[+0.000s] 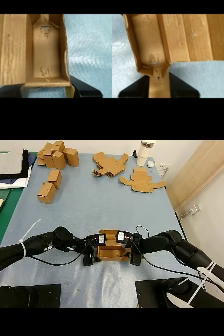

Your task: Fold the box.

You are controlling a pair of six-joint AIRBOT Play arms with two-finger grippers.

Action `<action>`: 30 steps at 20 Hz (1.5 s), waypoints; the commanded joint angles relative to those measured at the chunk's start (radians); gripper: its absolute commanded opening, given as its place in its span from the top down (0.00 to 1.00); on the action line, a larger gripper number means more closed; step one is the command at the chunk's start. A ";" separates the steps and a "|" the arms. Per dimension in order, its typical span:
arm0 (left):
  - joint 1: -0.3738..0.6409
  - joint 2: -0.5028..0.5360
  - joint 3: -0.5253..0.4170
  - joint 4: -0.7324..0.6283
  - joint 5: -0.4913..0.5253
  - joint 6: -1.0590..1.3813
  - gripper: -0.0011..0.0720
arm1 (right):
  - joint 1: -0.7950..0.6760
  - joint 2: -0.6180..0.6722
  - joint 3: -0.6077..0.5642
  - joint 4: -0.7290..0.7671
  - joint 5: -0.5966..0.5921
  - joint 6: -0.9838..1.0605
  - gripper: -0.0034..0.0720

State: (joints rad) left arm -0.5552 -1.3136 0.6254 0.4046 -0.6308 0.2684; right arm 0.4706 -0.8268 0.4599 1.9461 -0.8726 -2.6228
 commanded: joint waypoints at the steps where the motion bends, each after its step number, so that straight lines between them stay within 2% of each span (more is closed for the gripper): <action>1: 0.000 0.000 0.001 0.000 0.000 0.000 0.28 | 0.013 -0.014 -0.004 0.019 0.024 -0.037 0.57; 3: 0.000 0.000 0.001 0.000 0.000 0.000 0.28 | 0.017 -0.014 -0.004 0.026 0.031 -0.068 0.68; 6: 0.000 0.000 0.001 0.000 0.000 0.000 0.28 | 0.038 -0.014 -0.004 0.033 0.035 -0.068 0.70; 7: 0.000 0.000 0.001 0.000 0.000 0.000 0.28 | 0.045 -0.014 -0.004 0.040 0.035 -0.068 0.75; 17: 0.000 0.000 0.001 0.000 0.000 0.000 0.28 | 0.068 -0.022 -0.004 0.082 0.084 -0.101 0.76; 18: 0.000 0.000 0.001 0.000 0.000 0.000 0.28 | 0.068 -0.032 -0.004 0.092 0.083 -0.101 0.70; 19: 0.000 0.000 0.001 0.000 0.000 0.000 0.28 | 0.068 -0.048 -0.004 0.122 0.084 -0.101 0.45; 20: 0.000 0.000 0.001 0.000 0.000 0.000 0.28 | 0.068 -0.065 -0.004 0.152 0.084 -0.101 0.27; 26: 0.000 0.000 0.001 0.000 0.000 0.000 0.28 | 0.067 -0.094 -0.004 0.169 0.079 -0.101 0.25; 30: 0.000 0.000 0.001 0.000 0.000 0.000 0.28 | 0.067 -0.089 0.001 0.125 0.049 -0.066 0.26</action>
State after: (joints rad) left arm -0.5552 -1.3136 0.6262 0.4049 -0.6312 0.2695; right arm 0.5369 -0.9180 0.4572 2.1014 -0.7952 -2.7216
